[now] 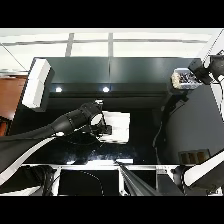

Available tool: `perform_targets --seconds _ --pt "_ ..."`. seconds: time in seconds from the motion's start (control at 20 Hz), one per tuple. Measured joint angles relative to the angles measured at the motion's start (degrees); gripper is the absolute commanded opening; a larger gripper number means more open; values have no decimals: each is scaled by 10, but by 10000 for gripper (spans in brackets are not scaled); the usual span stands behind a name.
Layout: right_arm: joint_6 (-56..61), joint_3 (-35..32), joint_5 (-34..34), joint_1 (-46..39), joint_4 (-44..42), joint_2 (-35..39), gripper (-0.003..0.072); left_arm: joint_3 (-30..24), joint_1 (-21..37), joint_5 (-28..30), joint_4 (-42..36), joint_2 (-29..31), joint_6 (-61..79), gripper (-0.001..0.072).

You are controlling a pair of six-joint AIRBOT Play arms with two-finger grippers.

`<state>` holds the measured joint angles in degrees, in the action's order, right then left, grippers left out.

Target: Fold the box and place the chain.

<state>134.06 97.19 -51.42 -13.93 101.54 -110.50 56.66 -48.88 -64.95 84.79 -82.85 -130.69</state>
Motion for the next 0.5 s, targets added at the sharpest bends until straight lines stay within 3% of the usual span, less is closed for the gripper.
perform_targets --seconds 0.1,0.5 --pt "-26 0 0 -4 -26 -2 43 0 0 0 0 0 0 30" --pt "-157 0 -29 -22 -148 38 39 0 0 -3 0 0 0 30"
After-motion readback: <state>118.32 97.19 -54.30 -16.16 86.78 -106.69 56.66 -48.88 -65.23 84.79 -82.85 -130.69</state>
